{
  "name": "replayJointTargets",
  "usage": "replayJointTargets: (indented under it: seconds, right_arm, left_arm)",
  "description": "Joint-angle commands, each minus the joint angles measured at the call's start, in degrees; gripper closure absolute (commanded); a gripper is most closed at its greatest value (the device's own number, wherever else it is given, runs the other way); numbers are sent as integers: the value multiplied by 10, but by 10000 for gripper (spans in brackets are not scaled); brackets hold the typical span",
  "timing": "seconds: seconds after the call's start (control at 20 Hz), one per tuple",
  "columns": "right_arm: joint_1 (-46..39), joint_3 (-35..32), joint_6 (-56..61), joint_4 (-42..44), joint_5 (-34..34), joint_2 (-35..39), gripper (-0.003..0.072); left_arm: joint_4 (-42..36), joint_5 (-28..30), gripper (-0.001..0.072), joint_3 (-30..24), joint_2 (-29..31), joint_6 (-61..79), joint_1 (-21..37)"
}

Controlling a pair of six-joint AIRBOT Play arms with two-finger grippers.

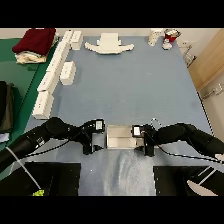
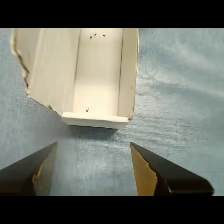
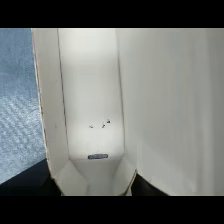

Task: Fold the box.

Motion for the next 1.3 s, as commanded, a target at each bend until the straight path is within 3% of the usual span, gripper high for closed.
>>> replayJointTargets:
  seconds: [0.0, 0.45, 1.25]
  right_arm:
    - [0, 0, 0, 0, 0, 0, 199]
    - [0, 0, 0, 0, 0, 0, 200]
    - [0, 0, 0, 0, 0, 0, 199]
  left_arm:
    - [-45, 18, 13, -4, -55, 105, 4]
    - [-124, 62, 13, -4, -73, 145, -40]
    - [-125, 88, 14, -1, -95, 139, -71]
